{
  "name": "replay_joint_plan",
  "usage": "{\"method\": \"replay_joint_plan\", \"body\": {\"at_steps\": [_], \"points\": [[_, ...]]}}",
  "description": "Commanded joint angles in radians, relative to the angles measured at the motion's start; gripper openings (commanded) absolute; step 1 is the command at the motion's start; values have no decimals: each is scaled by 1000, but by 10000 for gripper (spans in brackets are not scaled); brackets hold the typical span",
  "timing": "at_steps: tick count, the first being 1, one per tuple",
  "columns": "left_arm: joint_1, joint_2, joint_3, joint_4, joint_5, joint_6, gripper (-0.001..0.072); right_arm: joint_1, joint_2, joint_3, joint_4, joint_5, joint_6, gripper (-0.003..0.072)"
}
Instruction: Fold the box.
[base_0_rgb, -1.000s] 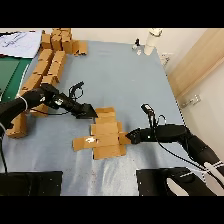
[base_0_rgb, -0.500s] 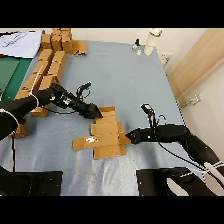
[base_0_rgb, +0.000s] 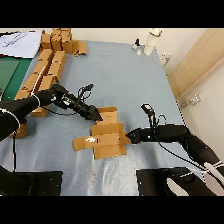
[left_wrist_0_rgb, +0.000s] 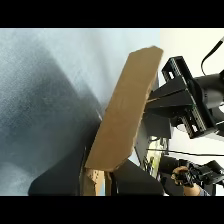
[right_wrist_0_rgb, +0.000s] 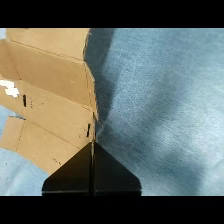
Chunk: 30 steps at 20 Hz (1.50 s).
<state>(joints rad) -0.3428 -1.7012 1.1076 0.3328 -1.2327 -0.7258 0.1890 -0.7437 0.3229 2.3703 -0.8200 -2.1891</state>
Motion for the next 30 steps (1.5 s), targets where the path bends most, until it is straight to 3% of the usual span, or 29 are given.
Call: {"method": "replay_joint_plan", "body": {"at_steps": [1,6,7,8,9,14,16,30], "points": [[-1,-1,1,0,-12,8,174,0,1,0,1,7,1,4],[-1,-1,1,-14,-49,28,177,0,1,0,0,11,1,4],[0,-1,1,-29,-51,40,204,0,1,0,0,11,1,4],[-1,-1,1,-48,-53,53,360,0,1,0,0,11,1,3],[-1,-1,1,-55,-53,57,366,0,1,0,0,11,1,4],[-1,-1,1,-56,-53,61,358,0,1,0,0,12,1,4],[-1,-2,1,-56,-54,65,215,0,1,0,0,11,1,4],[3,-32,2,-79,-53,83,213,0,1,0,-2,11,8,4]]}}
